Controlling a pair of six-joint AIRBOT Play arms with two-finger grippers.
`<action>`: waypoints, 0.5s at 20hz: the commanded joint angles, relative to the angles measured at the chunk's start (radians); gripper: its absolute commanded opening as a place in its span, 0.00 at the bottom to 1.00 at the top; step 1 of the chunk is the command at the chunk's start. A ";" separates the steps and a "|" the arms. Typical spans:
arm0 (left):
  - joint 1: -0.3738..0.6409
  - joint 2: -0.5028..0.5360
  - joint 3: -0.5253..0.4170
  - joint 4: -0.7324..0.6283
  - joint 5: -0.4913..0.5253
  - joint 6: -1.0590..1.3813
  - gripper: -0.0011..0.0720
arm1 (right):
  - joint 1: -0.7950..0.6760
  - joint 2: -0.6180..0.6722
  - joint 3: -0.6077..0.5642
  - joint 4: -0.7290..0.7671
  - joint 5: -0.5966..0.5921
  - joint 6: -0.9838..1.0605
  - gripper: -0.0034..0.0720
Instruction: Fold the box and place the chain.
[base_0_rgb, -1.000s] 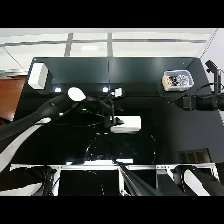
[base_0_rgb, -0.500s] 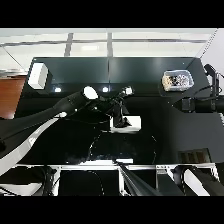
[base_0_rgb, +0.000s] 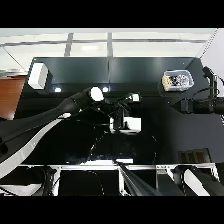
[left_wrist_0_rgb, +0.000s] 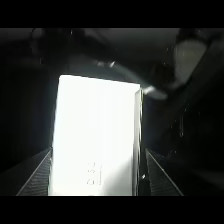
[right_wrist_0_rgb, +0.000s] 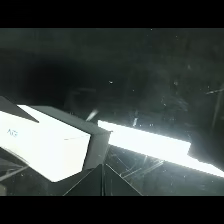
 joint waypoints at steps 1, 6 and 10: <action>-0.038 -0.001 0.034 0.187 -0.029 -0.125 0.98 | 0.000 0.001 -0.001 0.001 -0.005 0.000 0.06; -0.114 -0.009 0.040 0.401 -0.032 -0.310 0.98 | 0.000 0.001 -0.001 0.001 -0.008 0.000 0.06; -0.165 -0.032 0.041 0.535 -0.023 -0.394 0.64 | 0.000 0.001 -0.001 0.001 -0.008 0.000 0.06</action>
